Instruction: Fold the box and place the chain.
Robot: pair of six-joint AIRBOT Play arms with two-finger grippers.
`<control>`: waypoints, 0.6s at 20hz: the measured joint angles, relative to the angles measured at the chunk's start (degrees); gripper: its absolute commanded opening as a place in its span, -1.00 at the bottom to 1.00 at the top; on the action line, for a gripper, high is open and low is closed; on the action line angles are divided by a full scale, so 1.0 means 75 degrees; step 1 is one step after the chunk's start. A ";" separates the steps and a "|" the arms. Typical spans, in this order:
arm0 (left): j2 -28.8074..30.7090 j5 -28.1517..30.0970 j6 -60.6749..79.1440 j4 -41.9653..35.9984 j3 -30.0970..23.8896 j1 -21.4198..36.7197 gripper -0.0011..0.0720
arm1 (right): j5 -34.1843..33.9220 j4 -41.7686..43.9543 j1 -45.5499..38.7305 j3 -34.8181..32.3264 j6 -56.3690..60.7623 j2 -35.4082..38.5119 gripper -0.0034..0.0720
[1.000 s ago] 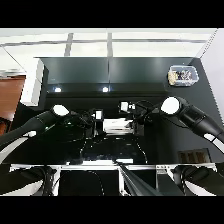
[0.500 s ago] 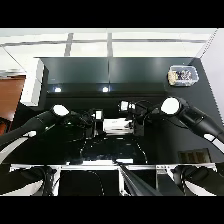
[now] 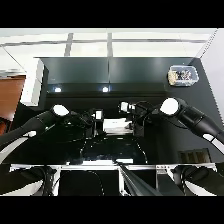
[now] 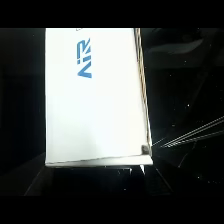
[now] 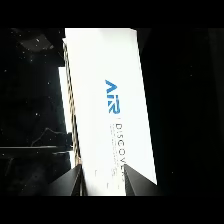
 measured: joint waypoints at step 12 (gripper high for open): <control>0.0000 -0.0006 -0.0009 0.0000 0.0000 0.0000 0.30 | -0.0087 0.0023 -0.0003 -0.0012 0.0140 -0.0233 0.26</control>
